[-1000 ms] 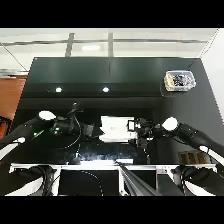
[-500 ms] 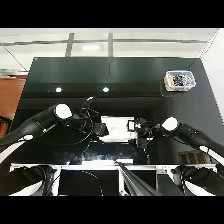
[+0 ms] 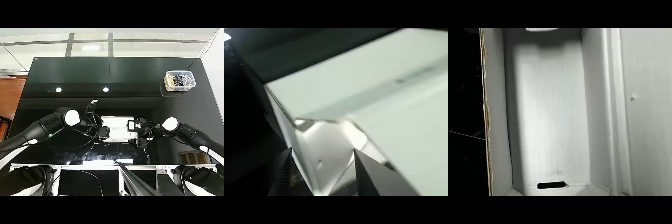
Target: Fold the box and place the chain.
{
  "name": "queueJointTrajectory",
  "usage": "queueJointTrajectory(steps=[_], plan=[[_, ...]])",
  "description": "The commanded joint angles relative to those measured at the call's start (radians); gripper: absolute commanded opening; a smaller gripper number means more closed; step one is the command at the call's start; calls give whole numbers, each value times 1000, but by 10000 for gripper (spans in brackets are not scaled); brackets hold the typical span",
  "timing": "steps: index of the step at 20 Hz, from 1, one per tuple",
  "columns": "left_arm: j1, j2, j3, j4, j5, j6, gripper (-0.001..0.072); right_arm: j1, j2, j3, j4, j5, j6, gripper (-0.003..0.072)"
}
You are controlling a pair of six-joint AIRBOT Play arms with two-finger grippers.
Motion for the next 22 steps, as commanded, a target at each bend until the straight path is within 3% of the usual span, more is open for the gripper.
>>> queueJointTrajectory(steps=[1, 4, 9, 13, 15, 17, 18, 19, 21, 22], plan=[[-41, -14, 15, 140, 27, -158, 439, 0, 0, 0, -1, 0, -1, 170], [-72, -41, 59, 267, 8, -270, 439, 0, 0, 0, -1, 0, -1, 169], [-116, -136, 186, 404, -150, -401, 439, 0, 0, 0, -1, 0, -1, 170], [-167, -179, 223, 407, -158, -470, 385, 0, 0, 0, -1, 0, -1, 169], [-188, -195, 222, 407, -171, -488, 322, 0, 0, 0, -1, 0, -1, 170], [-200, -198, 223, 411, -163, -504, 215, 0, 0, 0, -1, 0, -1, 170], [-201, -198, 223, 420, -161, -540, 215, 0, 0, 0, -1, 0, -1, 169], [-201, -198, 223, 420, -162, -562, 104, 0, 0, 0, -1, 0, -1, 169], [-201, -198, 225, 437, -168, -564, 23, 0, 0, 0, -1, 0, -1, 169], [-201, -198, 227, 440, -174, -565, 23, 0, 0, 0, -1, 0, -1, 169]])
